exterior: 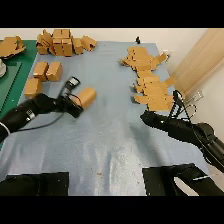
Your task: Fold the box.
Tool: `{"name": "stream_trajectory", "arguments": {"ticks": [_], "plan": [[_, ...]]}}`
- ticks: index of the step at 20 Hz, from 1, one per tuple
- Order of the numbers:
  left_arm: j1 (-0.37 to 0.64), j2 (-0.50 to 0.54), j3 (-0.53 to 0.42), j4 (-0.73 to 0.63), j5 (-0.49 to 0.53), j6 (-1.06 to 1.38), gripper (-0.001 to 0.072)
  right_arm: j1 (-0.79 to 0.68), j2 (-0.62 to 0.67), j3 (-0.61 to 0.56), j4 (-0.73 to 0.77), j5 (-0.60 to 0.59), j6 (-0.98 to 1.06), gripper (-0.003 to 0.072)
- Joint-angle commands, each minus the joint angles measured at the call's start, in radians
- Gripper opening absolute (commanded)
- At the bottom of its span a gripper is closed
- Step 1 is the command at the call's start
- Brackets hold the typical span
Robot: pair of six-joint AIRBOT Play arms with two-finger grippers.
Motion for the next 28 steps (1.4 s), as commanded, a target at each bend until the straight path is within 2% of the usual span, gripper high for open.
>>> {"name": "stream_trajectory", "arguments": {"ticks": [1, 4, 6, 8, 15, 16, 17, 18, 23, 28], "plan": [[0.256, -0.044, 0.129, 0.081, 0.008, -0.181, 0.046, 0.0, 0.001, 0.001, 0.001, 0.0, 0.001, 0.0005], [0.39, -0.164, 0.288, 0.081, -0.087, -0.267, 0.046, 0.0, 0.001, 0.001, 0.02, 0.001, 0.001, 0.0005], [0.421, -0.245, 0.377, 0.081, -0.16, -0.288, 0.046, 0.0, 0.001, 0.001, 0.023, 0.001, 0.001, 0.0005], [0.426, -0.303, 0.425, 0.089, -0.2, -0.293, 0.046, 0.0, 0.001, 0.001, 0.023, 0.001, 0.001, 0.0005], [0.426, -0.365, 0.429, 0.158, -0.226, -0.344, 0.0461, 0.0, 0.001, 0.001, 0.031, 0.019, 0.001, 0.0004], [0.426, -0.365, 0.429, 0.166, -0.235, -0.345, 0.0507, 0.0, 0.001, 0.001, 0.031, 0.019, 0.001, 0.0005], [0.426, -0.365, 0.429, 0.174, -0.246, -0.345, 0.0648, 0.0, 0.001, 0.001, 0.031, 0.021, 0.001, 0.0004], [0.427, -0.365, 0.429, 0.177, -0.256, -0.348, 0.0678, 0.0, 0.001, 0.001, 0.032, 0.021, 0.001, 0.0004], [0.428, -0.364, 0.431, 0.198, -0.299, -0.367, 0.0696, 0.0, 0.001, 0.001, 0.035, 0.023, 0.001, 0.0005], [0.428, -0.335, 0.512, 0.214, -0.449, -0.367, 0.0694, 0.0, 0.0, 0.003, 0.053, 0.022, -0.033, 0.0005]]}}
